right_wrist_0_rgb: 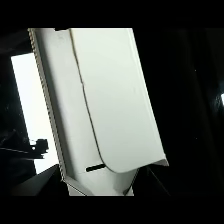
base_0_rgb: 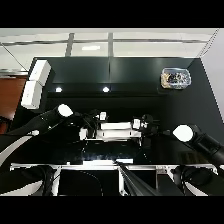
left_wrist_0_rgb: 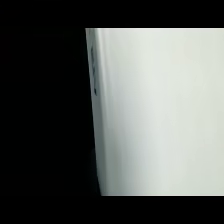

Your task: Fold the box and place the chain.

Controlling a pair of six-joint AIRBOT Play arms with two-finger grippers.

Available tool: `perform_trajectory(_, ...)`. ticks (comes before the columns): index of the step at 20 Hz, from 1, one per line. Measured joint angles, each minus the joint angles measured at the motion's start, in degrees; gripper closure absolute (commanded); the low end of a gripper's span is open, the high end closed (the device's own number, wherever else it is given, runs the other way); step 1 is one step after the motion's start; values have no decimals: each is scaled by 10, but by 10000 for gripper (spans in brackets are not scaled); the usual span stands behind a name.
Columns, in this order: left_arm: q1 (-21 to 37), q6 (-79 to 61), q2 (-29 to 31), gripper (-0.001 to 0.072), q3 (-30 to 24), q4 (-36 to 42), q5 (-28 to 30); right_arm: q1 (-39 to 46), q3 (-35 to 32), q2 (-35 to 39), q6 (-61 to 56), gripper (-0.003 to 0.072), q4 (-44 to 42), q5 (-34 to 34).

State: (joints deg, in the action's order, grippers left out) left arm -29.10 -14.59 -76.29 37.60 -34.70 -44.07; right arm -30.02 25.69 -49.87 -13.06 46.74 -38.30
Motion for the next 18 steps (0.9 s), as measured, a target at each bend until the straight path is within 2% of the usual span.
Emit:
perform_trajectory(4,0,0,0,679,0,0,0,8,1,-3,0,68,-9,10)
perform_trajectory(8,0,0,0,679,0,0,0,13,4,-27,41,68,-54,8)
perform_trajectory(12,0,0,0,679,0,2,0,52,10,-40,41,68,-1,-9)
perform_trajectory(15,0,0,0,679,0,2,0,90,13,-41,8,67,50,-72)
perform_trajectory(18,0,0,0,679,0,2,0,89,1,-42,-14,68,59,-144)
